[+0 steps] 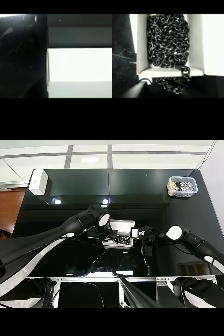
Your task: Fold the box and place the chain.
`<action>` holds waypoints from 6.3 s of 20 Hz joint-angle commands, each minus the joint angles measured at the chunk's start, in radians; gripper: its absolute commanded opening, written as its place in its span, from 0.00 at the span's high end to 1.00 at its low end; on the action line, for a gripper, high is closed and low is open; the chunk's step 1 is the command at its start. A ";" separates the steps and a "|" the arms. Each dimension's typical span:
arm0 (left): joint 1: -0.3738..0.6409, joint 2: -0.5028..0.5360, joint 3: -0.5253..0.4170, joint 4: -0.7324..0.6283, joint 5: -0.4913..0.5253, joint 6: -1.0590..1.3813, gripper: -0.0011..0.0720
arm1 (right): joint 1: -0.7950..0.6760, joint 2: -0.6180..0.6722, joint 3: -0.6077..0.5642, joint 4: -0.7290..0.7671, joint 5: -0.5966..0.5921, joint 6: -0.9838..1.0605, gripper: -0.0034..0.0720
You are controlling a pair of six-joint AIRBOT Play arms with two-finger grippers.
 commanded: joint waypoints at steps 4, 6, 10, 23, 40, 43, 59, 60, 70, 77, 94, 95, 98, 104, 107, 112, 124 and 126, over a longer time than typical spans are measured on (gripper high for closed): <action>0.000 0.000 0.001 0.000 0.000 0.000 0.95 | 0.001 -0.013 0.000 -0.020 -0.009 0.036 0.94; 0.000 0.000 0.001 0.000 0.000 0.000 0.95 | 0.001 0.006 0.000 -0.101 -0.010 0.182 0.94; 0.000 0.000 0.001 0.000 0.000 0.000 0.95 | 0.001 0.129 0.030 -0.394 0.051 0.626 0.94; 0.000 0.000 0.001 0.000 0.000 0.000 0.95 | 0.002 0.407 0.293 0.226 0.192 0.900 0.94; 0.000 0.000 0.001 0.000 0.003 0.000 0.95 | -0.117 0.247 0.277 0.086 0.325 0.938 0.45; 0.000 -0.001 0.001 -0.001 0.000 0.000 0.95 | -0.200 0.247 0.277 0.031 0.382 0.938 0.45; 0.000 0.123 0.098 0.110 -0.112 0.022 0.22 | -0.278 0.247 0.276 -0.010 0.403 0.938 0.45; -0.001 0.168 0.090 0.150 -0.146 0.065 0.22 | -0.277 0.247 0.276 -0.011 0.398 0.938 0.45; 0.616 0.702 -0.705 -0.766 0.288 1.006 0.22 | -0.277 0.247 0.276 -0.011 0.384 0.980 0.45; 0.465 0.683 -0.778 -0.940 0.368 2.337 0.00 | -0.277 0.247 0.276 -0.011 0.384 1.032 0.45; 0.417 0.270 -0.583 -0.991 0.442 2.434 0.00 | -0.277 0.247 0.276 -0.008 0.385 1.033 0.45; 0.410 0.266 -0.577 -0.988 0.441 2.433 0.00 | -0.277 0.247 0.276 -0.008 0.384 1.032 0.45; 0.383 0.261 -0.570 -0.972 0.443 2.438 0.01 | -0.277 0.247 0.276 -0.008 0.384 1.032 0.45; 0.362 0.248 -0.555 -0.949 0.443 2.430 0.01 | -0.277 0.247 0.276 -0.008 0.384 1.032 0.45; 0.346 0.232 -0.534 -0.954 0.448 2.430 0.01 | -0.277 0.247 0.276 -0.008 0.383 1.032 0.45; 0.323 0.209 -0.507 -0.954 0.484 2.399 0.01 | -0.260 0.246 0.276 -0.008 0.341 1.032 0.45; 0.323 0.209 -0.507 -0.886 0.497 2.391 0.41 | -0.133 -0.060 0.408 0.028 -0.093 1.135 0.02; 0.323 0.209 -0.507 -0.887 0.498 2.390 0.41 | -0.109 -0.135 0.426 0.031 -0.052 1.047 0.02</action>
